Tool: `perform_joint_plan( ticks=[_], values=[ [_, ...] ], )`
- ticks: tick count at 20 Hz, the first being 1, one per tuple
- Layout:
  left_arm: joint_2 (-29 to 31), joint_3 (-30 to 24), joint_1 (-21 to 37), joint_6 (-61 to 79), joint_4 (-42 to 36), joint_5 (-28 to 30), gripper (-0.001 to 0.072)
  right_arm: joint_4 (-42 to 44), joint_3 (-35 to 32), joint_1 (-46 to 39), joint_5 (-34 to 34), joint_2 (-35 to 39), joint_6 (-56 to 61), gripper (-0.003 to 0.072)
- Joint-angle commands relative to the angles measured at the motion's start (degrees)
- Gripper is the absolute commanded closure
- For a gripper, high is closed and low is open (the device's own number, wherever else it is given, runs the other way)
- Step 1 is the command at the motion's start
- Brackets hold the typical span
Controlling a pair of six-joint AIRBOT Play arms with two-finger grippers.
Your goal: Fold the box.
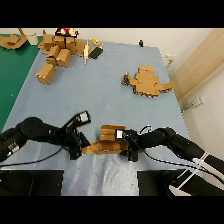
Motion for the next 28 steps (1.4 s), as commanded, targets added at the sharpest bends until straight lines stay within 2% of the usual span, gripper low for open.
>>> perform_joint_plan(
  ticks=[1, 2, 3, 4, 7, 10, 14, 15, 17, 18, 25, 26, 27, 28],
  values=[
    [3.93, -1.73, -12.9, -1.16, 15.58, 7.78, 0.0696, 0.02, 0.0, 0.02, 0.0, -0.02, 0.02, 0.0243],
    [2.82, -2.05, -14.95, -1.16, 16.65, 8.41, 0.0498, 0.02, 0.0, 0.02, 0.0, -0.02, 0.02, 0.0242],
    [1.49, -2.16, -15.91, -1.31, 16.76, 9.6, 0.0142, 0.02, 0.0, 0.02, 0.02, 0.0, 0.0, 0.0243],
    [0.02, -2.16, -16.02, -2.12, 16.74, 11.28, 0.002, 0.02, 0.0, 0.02, 0.02, -0.02, 0.02, 0.0243],
    [-3.43, -2.16, -16.15, -2.01, 15.47, 15.67, 0.0019, 0.02, 0.0, 0.02, 0.0, -0.02, 0.0, 0.0243],
    [-6.27, -1.62, -16.15, -1.9, 11.67, 17.99, 0.0019, 0.02, 0.0, 0.02, 0.02, -0.02, 0.02, 0.0243],
    [-7.45, -0.37, -16.15, -1.68, 11.08, 18.75, 0.002, 0.02, 0.0, 0.02, 0.02, -0.02, 0.0, 0.0243],
    [-7.72, -0.35, -16.15, -1.55, 10.69, 18.8, 0.0053, 0.02, 0.0, 0.02, 0.02, -0.02, 0.0, 0.0243],
    [-8.98, -0.35, -16.15, -1.55, 10.67, 18.34, 0.0286, 0.02, 0.0, 0.02, 0.02, -0.02, 0.0, 0.0243],
    [-9.77, -0.33, -16.15, -1.51, 10.69, 18.14, 0.0357, 0.02, 0.0, 0.02, 0.02, -0.02, 0.02, 0.0243],
    [-10.99, 0.02, -16.15, 1.44, 10.71, 18.93, 0.0359, 0.04, 0.0, 0.02, 0.02, -0.02, 0.02, 0.0243],
    [-10.99, 0.04, -16.15, 1.46, 10.71, 19.34, 0.0384, 0.04, 0.0, 0.02, 0.02, -0.02, 0.02, 0.0243],
    [-10.99, 0.04, -16.15, 2.1, 10.71, 19.74, 0.0613, 0.04, 0.0, 0.02, 0.02, -0.02, 0.0, 0.0243],
    [-10.99, 0.04, -16.15, 4.57, 10.69, 19.61, 0.0699, 0.04, 0.0, 0.02, 0.02, -0.02, 0.0, 0.0243]
  ],
)
